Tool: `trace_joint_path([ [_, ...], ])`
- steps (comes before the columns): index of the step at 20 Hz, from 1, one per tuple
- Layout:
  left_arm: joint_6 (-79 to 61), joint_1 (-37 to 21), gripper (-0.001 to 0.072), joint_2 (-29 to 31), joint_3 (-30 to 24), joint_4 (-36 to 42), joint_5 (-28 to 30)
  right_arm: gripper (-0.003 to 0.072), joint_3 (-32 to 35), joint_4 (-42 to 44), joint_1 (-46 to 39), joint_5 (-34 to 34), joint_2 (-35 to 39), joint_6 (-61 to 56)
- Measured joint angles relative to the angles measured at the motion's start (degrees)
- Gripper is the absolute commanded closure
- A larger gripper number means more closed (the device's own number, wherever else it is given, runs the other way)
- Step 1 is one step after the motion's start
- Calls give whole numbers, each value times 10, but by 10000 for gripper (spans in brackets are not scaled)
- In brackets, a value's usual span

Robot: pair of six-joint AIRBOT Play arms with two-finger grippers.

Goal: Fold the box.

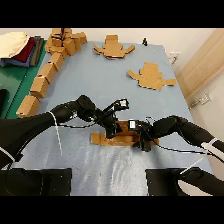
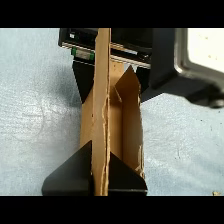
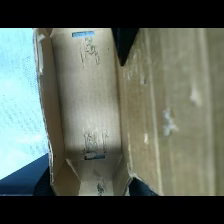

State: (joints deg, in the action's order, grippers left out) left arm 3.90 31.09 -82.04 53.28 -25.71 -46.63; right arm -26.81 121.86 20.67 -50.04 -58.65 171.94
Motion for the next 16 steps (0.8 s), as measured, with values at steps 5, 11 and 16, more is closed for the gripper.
trace_joint_path([
  [5,0,0,694,0,0,0,3,173,0,0,0,0,0,0],
  [11,9,-2,176,0,0,-2,8,173,0,0,0,-1,0,0],
  [16,90,-22,175,18,1,-34,-14,173,0,0,0,-2,0,0],
])
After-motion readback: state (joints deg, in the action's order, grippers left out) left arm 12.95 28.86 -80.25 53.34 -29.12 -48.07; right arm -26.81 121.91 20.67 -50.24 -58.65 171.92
